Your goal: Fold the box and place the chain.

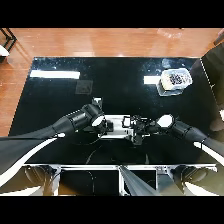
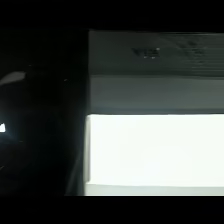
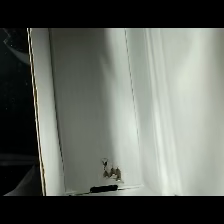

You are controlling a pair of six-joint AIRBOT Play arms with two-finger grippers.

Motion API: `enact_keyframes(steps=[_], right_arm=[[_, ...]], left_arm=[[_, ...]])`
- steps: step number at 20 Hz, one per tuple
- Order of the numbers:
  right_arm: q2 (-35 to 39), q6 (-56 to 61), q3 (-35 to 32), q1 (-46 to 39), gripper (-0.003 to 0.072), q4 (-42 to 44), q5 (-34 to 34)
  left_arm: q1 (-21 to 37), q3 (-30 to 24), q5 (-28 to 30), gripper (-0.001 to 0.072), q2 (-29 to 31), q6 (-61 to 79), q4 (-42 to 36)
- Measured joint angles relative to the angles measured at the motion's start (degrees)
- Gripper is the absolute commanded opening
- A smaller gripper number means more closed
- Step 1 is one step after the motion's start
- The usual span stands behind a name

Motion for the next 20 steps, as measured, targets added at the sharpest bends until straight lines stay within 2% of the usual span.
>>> enact_keyframes(steps=[4,5,8,9,10,12,13,18,19,20], right_arm=[[0.0,-0.02,0.0,0.0,0.047,0.0,0.0],[0.0,0.0,0.0,0.0,0.047,0.0,0.0],[0.0,0.0,0.0,0.0,0.047,0.0,-0.11],[0.0,0.0,0.0,0.0,0.047,0.02,-0.11],[0.0,0.0,0.0,0.0,0.047,0.02,-0.09],[0.0,0.02,0.0,0.0,0.047,0.02,-0.09],[0.0,0.02,0.0,0.0,0.047,0.02,-0.07],[0.0,0.11,0.0,0.0,0.0472,0.04,-0.15],[0.0,0.17,0.0,0.0,0.0536,0.04,-0.15],[0.0,0.22,0.0,0.0,0.07,0.07,-0.2]], left_arm=[[0.02,0.24,-0.57,0.0465,0.0,-0.15,-0.02],[0.02,0.28,-0.61,0.0443,0.0,-0.15,-0.09],[0.0,0.33,-0.63,0.0232,-0.26,-0.17,-0.94],[0.02,0.33,-1.18,0.0119,-0.42,-0.17,-0.92],[0.0,0.33,-1.46,0.0075,-0.57,-0.17,-0.63],[-0.02,0.42,-1.42,0.0072,-0.74,-0.17,-0.61],[-0.04,0.5,-1.44,0.0039,-0.79,-0.17,-0.57],[-0.04,1.03,-1.25,0.0023,-0.98,0.07,-0.26],[-0.04,1.11,-1.25,0.0023,-0.98,0.09,-0.24],[-0.04,1.16,-1.16,0.0023,-1.01,0.09,-0.22]])
